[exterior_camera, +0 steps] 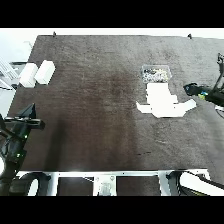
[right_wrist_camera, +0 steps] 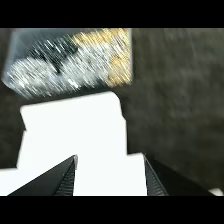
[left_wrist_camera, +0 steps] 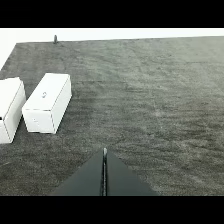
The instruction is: Fold the box and place the chain.
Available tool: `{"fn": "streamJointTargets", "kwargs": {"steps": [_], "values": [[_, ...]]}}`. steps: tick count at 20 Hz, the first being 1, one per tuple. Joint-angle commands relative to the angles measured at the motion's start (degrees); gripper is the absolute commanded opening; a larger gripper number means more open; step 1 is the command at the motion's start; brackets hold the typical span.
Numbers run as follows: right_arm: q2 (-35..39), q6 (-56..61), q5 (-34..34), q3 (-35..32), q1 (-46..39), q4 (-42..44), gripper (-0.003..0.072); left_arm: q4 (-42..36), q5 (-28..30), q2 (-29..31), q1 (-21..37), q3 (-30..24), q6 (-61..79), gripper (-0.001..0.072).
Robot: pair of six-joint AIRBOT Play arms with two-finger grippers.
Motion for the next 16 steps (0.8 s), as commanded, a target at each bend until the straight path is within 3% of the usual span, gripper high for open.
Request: {"fn": "streamJointTargets", "kwargs": {"steps": [1, 5, 9, 16], "values": [[-3.1, 15.87, 10.03, 8.39, -7.19, -19.87, 0.0514, 0.0, 0.02, 0.02, 0.02, 0.04, 0.02, 0.0021], [-10.32, 17.62, 23.1, 23.63, -10.99, -25.81, 0.0514, 0.02, 0.02, 0.02, 0.02, 0.04, 0.0, 0.0021], [-22.01, 15.82, 41.11, 37.31, -11.13, -27.15, 0.0514, 0.02, 0.02, 0.02, 0.02, 0.04, 0.0, 0.0022], [-29.55, 11.04, 46.34, 39.67, -10.36, -22.82, 0.0514, 0.02, 0.02, 0.02, 0.02, 0.04, 0.0, 0.0022]]}}
